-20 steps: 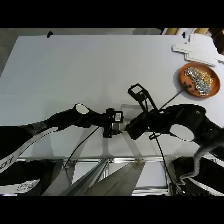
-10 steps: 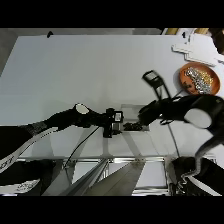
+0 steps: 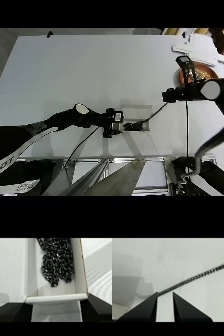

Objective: Fold the box and place the chain.

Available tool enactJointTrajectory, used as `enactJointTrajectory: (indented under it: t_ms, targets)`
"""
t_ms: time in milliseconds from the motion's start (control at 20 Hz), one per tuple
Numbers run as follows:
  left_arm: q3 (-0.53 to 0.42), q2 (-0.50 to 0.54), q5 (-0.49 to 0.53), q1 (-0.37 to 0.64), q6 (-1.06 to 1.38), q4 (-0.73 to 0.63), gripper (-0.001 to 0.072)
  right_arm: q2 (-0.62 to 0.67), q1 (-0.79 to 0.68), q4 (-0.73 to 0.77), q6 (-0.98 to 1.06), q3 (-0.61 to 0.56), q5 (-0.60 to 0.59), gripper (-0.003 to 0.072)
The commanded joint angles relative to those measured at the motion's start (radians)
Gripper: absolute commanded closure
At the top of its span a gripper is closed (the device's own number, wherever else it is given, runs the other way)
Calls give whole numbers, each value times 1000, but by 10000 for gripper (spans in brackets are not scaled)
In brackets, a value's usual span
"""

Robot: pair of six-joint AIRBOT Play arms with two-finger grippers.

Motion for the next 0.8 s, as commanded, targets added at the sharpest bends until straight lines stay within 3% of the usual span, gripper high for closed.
enactJointTrajectory:
  t_ms: [0,50,750]
  targets:
    - [0,0,0,0,0,0,435,-125,-39,-12,-9,0,-10,368]
    - [0,0,0,0,0,0,435,-156,-39,-12,-8,0,-10,322]
    - [0,0,0,0,0,0,435,-343,-39,-12,-7,-16,-32,326]
